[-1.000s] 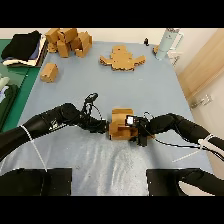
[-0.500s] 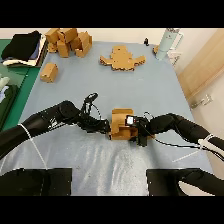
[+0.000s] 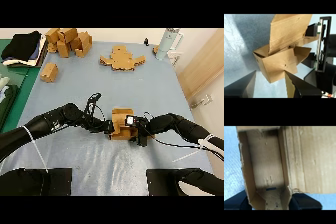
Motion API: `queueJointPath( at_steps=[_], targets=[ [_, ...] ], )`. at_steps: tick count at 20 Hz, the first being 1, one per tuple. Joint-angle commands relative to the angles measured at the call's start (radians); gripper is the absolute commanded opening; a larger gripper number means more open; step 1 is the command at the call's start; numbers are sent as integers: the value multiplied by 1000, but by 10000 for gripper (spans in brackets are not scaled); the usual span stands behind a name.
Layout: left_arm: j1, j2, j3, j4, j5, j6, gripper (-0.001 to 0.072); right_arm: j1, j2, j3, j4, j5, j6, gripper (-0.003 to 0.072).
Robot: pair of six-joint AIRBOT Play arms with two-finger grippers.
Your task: Fold the box.
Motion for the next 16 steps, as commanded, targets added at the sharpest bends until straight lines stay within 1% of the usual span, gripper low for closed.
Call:
queueJointPath(
  at_steps=[1,6,9,11,13,16],
  targets=[
    [-3,-2,1,0,28,1,545,1,0,0,0,0,0,538],
    [-6,-4,1,0,34,4,544,1,0,0,0,0,0,538],
    [-43,-5,2,11,71,-12,523,1,0,0,0,0,0,538],
    [-61,-25,21,89,64,-104,524,1,0,0,0,0,0,538],
    [-87,-59,67,205,31,-211,524,1,0,0,0,0,0,538],
    [-131,-121,155,423,-37,-395,524,1,0,0,0,0,0,538]
  ],
)
